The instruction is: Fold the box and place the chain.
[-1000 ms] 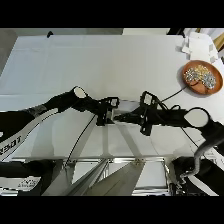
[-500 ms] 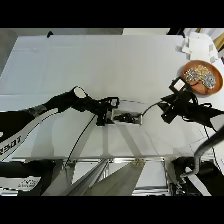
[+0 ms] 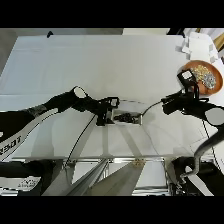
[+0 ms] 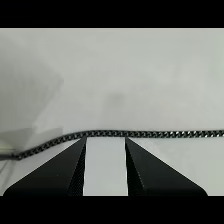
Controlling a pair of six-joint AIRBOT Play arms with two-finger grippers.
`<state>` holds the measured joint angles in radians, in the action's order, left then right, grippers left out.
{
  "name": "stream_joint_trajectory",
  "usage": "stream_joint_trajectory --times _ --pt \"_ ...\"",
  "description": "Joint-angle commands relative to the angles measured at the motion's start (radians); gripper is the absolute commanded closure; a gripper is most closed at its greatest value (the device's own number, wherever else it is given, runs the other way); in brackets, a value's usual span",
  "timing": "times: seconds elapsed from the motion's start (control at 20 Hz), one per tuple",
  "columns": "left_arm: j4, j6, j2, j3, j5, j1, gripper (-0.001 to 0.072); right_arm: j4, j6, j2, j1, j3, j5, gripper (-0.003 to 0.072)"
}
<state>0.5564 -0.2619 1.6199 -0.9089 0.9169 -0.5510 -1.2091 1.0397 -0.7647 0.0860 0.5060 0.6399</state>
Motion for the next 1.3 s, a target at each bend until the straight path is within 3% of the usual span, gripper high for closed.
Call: stream_joint_trajectory --times 0.0,0.3,0.55,0.7,1.25 --pt "0.000 0.000 -0.001 0.000 0.000 0.001 0.0318 -0.026 0.064 -0.094 -0.002 0.000 -0.069 0.0416" --pt "0.001 0.000 -0.001 0.000 0.000 0.001 0.0318 -0.171 0.211 -0.316 -0.002 0.073 -0.069 0.0353" --pt "0.000 0.000 -0.001 0.000 0.000 0.001 0.0318 -0.233 0.270 -0.462 -0.037 0.190 0.033 0.0302" --pt "0.000 0.000 -0.001 0.000 0.000 0.001 0.0318 -0.233 0.274 -0.509 -0.074 0.217 0.080 0.0302" --pt "0.000 0.000 -0.001 0.000 0.000 0.001 0.0318 -0.230 0.299 -0.603 -0.080 0.235 0.048 0.0303"
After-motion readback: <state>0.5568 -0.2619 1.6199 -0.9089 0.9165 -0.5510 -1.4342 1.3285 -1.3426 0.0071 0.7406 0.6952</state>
